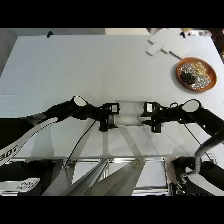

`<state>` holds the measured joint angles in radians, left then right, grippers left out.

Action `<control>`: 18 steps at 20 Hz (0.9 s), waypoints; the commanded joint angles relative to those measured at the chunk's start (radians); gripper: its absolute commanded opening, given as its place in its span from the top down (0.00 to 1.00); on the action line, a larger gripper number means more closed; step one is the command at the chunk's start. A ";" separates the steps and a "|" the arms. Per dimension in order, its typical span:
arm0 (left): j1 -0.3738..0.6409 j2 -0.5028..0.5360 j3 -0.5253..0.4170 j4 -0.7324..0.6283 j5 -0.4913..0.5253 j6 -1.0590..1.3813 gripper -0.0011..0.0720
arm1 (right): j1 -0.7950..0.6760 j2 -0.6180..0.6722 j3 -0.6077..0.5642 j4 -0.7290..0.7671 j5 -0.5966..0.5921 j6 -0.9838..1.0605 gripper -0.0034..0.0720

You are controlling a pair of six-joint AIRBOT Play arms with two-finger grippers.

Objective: Fold the box and place the chain.

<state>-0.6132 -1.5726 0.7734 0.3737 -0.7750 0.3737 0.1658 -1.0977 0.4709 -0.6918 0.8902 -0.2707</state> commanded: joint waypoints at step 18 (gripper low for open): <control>0.001 0.000 0.000 0.000 0.000 0.000 0.53 | 0.027 0.059 -0.010 -0.025 0.011 0.262 0.43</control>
